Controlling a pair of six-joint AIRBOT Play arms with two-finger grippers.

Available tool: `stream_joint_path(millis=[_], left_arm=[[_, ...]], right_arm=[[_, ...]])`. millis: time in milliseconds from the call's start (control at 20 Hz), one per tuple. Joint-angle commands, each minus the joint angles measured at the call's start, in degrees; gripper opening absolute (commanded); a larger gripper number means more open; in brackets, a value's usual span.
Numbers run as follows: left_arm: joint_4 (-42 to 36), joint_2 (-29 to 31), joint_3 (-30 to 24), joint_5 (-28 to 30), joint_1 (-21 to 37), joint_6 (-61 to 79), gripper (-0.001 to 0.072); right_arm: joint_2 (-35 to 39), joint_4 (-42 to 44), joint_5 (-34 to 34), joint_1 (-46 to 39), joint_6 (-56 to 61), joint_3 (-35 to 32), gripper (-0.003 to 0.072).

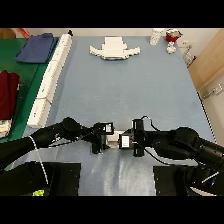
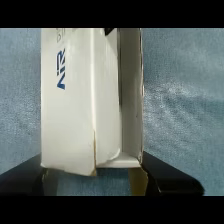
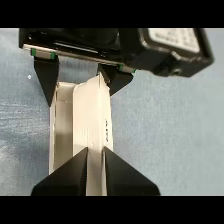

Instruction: Fold the box.

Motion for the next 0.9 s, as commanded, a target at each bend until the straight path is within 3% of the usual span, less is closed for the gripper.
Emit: stream_joint_path(millis=[0,700,750,850], left_arm=[[0.0,0.0,0.0,0.0,0.0,0.1,0.0362],[0.0,0.0,0.0,0.0,0.0,0.1,0.0362],[0.0,0.0,0.0,0.0,0.0,0.1,0.0363],[0.0,0.0,0.0,0.0,0.0,0.1,0.0362]], right_arm=[[-0.7,1.2,-0.2,0.0,0.1,0.0,0.0153],[-2.1,8.4,-3.7,0.1,0.1,-0.2,0.0157],[-2.1,8.4,-3.7,0.1,0.1,-0.2,0.0174],[-1.9,8.3,-3.7,0.1,0.1,-0.1,0.0332]])
